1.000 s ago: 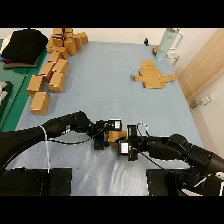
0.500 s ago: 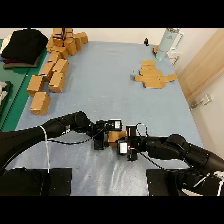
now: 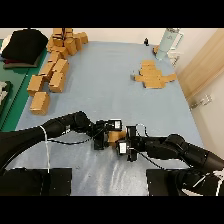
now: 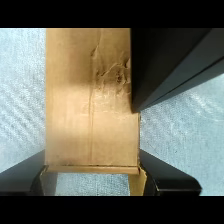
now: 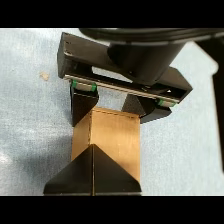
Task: Fold the box.
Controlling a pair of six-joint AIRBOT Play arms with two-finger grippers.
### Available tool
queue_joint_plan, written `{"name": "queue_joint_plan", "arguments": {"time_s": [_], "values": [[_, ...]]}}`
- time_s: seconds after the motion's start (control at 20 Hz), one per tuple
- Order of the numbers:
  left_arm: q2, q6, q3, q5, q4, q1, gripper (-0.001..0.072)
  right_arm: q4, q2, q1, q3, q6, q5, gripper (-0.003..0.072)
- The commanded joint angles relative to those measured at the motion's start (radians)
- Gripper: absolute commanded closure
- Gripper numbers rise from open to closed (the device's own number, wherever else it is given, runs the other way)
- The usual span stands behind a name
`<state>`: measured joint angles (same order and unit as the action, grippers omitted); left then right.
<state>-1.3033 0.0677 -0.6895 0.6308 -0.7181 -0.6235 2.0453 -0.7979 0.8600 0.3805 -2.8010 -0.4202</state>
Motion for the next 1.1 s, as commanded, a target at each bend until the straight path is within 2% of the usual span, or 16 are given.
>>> {"name": "queue_joint_plan", "arguments": {"time_s": [0.0,0.8,1.05], "values": [[0.0,0.0,-0.001,0.0,0.0,0.0,0.0298,0.0,-0.001,0.0,0.0,0.0,0.0,0.068],[0.0,0.0,-0.001,0.0,0.0,0.0,0.0298,-0.008,0.001,0.0,-0.002,0.0,0.002,0.068],[0.0,0.0,-0.001,0.0,0.0,0.0,0.0298,-0.027,0.078,0.0,0.0,0.0,0.004,0.068]]}}
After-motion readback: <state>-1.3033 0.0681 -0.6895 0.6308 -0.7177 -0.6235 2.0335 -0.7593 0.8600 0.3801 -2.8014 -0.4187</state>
